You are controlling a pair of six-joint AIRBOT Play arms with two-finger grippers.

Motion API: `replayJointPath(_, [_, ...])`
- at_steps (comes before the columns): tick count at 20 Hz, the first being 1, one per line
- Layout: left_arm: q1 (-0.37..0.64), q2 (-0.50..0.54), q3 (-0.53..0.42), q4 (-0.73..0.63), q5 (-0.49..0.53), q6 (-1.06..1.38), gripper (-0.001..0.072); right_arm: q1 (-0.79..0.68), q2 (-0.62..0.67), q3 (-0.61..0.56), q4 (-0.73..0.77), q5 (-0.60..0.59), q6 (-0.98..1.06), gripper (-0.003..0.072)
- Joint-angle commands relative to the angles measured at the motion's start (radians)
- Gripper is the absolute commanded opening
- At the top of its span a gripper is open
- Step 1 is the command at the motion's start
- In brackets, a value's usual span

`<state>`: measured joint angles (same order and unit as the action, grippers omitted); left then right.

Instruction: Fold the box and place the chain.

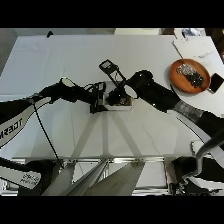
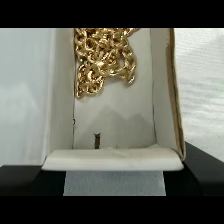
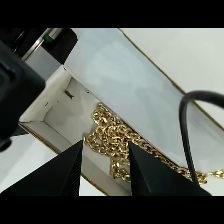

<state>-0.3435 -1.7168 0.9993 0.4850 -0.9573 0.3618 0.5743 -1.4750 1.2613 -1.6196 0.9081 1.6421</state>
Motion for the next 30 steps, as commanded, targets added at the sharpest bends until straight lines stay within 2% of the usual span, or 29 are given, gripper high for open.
replayJointPath(1, [-0.001,0.0,0.0,0.0,0.0,0.0,0.0153,-0.021,0.055,0.001,-0.007,-0.013,-0.089,0.0317])
replayJointPath(4, [-0.001,0.0,0.0,0.0,0.0,0.0,0.0153,-0.109,0.143,0.001,-0.006,-0.001,-0.186,0.0317])
replayJointPath(8, [-0.001,0.0,0.0,0.0,0.0,0.0,0.0153,-0.323,0.169,-0.001,-0.006,0.061,-0.142,0.0321])
replayJointPath(9, [-0.001,0.0,0.0,0.0,0.0,0.0,0.0153,-0.365,0.163,-0.002,-0.006,0.083,-0.143,0.0364])
replayJointPath(11, [-0.001,0.0,0.0,0.0,0.0,0.0,0.0153,-0.429,0.14,-0.003,-0.006,0.117,-0.142,0.0533])
replayJointPath(15, [-0.001,0.0,0.0,0.0,0.0,0.0,0.0153,-0.454,0.026,-0.003,0.0,0.185,-0.069,0.0603])
replayJointPath(16, [-0.001,0.0,0.0,0.0,0.0,0.0,0.0153,-0.446,-0.012,-0.003,0.002,0.188,-0.042,0.0654])
replayJointPath(21, [-0.001,0.0,0.0,0.0,0.0,0.0,0.0153,-0.367,-0.151,-0.002,0.001,0.168,0.037,0.0655])
replayJointPath(26, [-0.001,0.0,0.0,0.0,0.0,0.0,0.0153,-0.329,-0.228,-0.002,0.001,0.173,0.114,0.0652])
replayJointPath(28, [-0.001,0.0,0.0,0.0,0.0,0.0,0.0153,-0.327,-0.234,-0.002,0.0,0.167,0.114,0.0628])
replayJointPath(30, [-0.001,0.0,0.0,0.0,0.0,0.0,0.0153,-0.327,-0.234,-0.002,0.0,0.159,0.114,0.051])
